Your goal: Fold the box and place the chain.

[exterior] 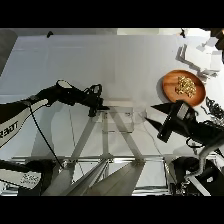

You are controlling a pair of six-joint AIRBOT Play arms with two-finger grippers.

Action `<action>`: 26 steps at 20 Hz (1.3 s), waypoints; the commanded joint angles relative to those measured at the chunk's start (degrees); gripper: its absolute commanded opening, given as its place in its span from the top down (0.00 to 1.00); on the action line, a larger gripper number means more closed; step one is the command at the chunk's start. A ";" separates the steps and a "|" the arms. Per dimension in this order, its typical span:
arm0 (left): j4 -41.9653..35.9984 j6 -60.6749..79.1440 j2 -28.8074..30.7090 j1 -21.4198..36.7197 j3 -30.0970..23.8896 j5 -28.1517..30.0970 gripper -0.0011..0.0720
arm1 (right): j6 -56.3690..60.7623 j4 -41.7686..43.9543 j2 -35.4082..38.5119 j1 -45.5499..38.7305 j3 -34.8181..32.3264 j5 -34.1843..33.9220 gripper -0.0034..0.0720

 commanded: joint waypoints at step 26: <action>0.02 0.00 -0.02 -0.02 0.00 0.02 0.97 | -61.51 35.56 -42.27 -6.88 -6.88 -5.88 0.07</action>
